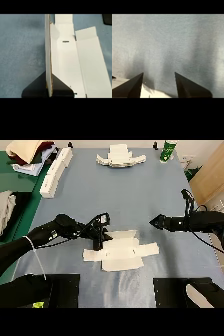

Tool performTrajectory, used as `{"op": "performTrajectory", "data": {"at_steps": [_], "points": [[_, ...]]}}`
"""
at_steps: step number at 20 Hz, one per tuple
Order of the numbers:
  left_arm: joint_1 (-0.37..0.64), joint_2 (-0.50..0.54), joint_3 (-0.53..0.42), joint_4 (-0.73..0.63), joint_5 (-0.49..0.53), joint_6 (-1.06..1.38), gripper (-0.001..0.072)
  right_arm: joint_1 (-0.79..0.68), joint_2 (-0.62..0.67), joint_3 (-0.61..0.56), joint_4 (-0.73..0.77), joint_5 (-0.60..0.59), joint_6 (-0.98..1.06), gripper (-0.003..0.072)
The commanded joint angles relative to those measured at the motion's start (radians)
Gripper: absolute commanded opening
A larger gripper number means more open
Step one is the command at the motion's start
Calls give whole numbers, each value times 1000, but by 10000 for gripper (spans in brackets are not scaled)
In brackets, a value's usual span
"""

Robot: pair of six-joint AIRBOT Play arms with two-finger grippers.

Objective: Fold the box.

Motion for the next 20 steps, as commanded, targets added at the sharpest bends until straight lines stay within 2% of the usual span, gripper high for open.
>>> {"op": "performTrajectory", "data": {"at_steps": [1, 5, 7, 10, 13, 14, 17, 20], "points": [[0, -16, 0, 4, -26, -2, 14, 1, -1, 1, 2, -5, 1, 594], [0, -10, 0, 6, -35, -30, 13, 1, -1, 1, 2, -5, 1, 594], [-2, 31, 0, -8, -12, 5, 11, 1, -1, 1, 2, -5, 1, 594], [-48, 137, -6, -5, 86, 70, 8, 1, -1, 1, 2, -5, 1, 594], [-154, 219, -62, -5, 261, 85, 8, 1, -1, 1, 2, -5, 8, 594], [-179, 229, -87, -5, 293, 85, 8, 1, -1, 1, 2, -4, 8, 594], [-237, 225, -146, -5, 298, 85, 8, 1, -1, 1, 2, -4, 8, 594], [-267, 203, -159, -6, 297, 85, 9, 1, -1, 1, 2, -4, 8, 594]]}}
